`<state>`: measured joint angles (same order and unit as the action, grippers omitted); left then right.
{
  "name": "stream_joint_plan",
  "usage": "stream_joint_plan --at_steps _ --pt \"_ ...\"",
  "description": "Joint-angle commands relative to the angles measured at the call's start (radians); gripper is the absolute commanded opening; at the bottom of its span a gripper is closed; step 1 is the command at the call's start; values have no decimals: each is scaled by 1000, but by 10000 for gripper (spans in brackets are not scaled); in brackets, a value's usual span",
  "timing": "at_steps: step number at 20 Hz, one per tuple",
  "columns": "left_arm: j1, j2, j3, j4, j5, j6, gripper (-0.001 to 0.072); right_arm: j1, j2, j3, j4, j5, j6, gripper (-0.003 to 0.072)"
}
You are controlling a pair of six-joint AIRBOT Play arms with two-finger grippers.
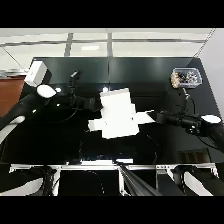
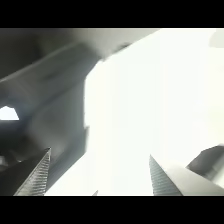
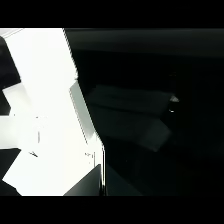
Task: Fold the box and place the chain.
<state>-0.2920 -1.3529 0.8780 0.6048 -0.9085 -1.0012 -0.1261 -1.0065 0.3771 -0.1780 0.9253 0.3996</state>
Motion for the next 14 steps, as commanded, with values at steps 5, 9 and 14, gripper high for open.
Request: stream_joint_plan --at_steps 5,9,14 --pt "-3 -305 209 -131 -304 212 692 41 3 -6 10 -32 0 14" --pt "-3 -388 300 -38 -460 329 484 41 3 -6 10 -32 0 13" --pt "1 -454 378 -40 -525 369 370 41 3 -6 9 -32 0 14"
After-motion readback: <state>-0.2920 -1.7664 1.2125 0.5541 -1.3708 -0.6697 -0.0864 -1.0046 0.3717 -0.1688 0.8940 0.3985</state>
